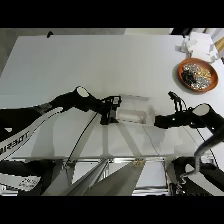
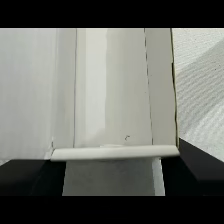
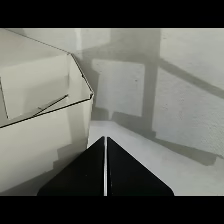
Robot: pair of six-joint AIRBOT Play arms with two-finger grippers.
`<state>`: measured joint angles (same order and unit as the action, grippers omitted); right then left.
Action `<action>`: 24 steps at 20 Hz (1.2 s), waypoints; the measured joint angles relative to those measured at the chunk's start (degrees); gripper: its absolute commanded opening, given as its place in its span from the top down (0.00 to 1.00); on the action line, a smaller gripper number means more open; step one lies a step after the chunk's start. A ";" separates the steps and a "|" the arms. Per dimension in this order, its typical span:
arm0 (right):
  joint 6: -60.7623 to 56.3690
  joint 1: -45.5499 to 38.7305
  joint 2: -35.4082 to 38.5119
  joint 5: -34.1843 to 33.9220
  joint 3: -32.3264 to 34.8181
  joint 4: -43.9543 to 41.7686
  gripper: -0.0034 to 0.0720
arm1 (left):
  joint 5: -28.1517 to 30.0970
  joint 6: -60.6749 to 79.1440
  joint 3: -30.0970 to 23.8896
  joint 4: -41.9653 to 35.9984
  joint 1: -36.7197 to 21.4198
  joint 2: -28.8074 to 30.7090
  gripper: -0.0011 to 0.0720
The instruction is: Fold the box and place the chain.
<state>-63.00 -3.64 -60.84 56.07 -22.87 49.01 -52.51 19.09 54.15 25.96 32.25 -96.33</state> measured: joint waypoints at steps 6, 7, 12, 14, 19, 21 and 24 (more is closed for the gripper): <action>1.42 0.11 0.96 -0.11 0.09 -1.53 0.88 | 0.00 -0.02 0.00 -0.02 0.00 0.00 0.70; 1.55 0.11 1.42 -0.09 0.09 -1.60 0.79 | -0.02 -0.02 0.00 -0.02 0.00 0.00 0.70; 2.54 0.13 3.78 0.22 0.09 -3.04 0.77 | -0.02 0.00 0.00 -0.02 0.00 0.00 0.70; 3.54 0.15 4.20 0.39 0.09 -4.50 0.77 | -0.02 -0.02 0.00 -0.02 0.00 0.00 0.70; 5.53 0.15 4.55 0.85 0.09 -6.71 0.69 | -0.02 -0.02 0.00 -0.02 0.00 0.00 0.70; 5.88 0.15 4.59 1.14 0.09 -7.04 0.69 | -0.02 0.00 0.00 -0.02 0.00 0.00 0.70; 6.19 0.15 4.61 1.62 0.09 -7.26 0.55 | -0.02 0.00 0.00 -0.02 0.00 0.00 0.70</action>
<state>-56.82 -3.49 -56.23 57.69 -22.79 41.76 -52.53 19.09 54.15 25.93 32.25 -96.33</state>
